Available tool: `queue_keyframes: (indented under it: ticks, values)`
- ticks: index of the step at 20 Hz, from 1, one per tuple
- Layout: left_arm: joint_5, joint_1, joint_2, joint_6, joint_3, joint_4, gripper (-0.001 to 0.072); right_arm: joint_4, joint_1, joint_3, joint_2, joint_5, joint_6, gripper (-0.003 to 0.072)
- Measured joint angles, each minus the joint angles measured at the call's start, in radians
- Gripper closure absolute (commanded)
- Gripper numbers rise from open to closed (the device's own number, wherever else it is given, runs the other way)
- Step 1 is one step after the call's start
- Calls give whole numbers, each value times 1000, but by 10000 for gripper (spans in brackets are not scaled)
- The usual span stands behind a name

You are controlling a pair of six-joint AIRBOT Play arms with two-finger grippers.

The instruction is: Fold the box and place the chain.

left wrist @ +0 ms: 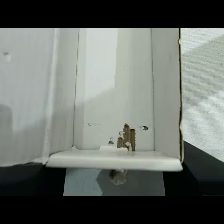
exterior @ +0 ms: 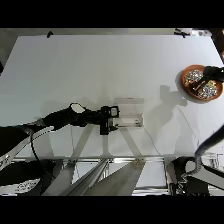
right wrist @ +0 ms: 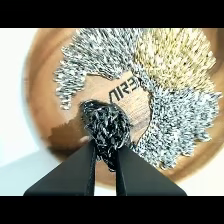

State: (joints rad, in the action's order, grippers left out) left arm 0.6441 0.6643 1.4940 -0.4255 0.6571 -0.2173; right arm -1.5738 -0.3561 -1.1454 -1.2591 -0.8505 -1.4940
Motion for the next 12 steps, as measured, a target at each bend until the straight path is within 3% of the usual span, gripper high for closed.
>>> queue_keyframes:
  ticks: [12]
  values:
    - [0,0,0,0,0,0,537,0,192,0,416,-141,62,678]
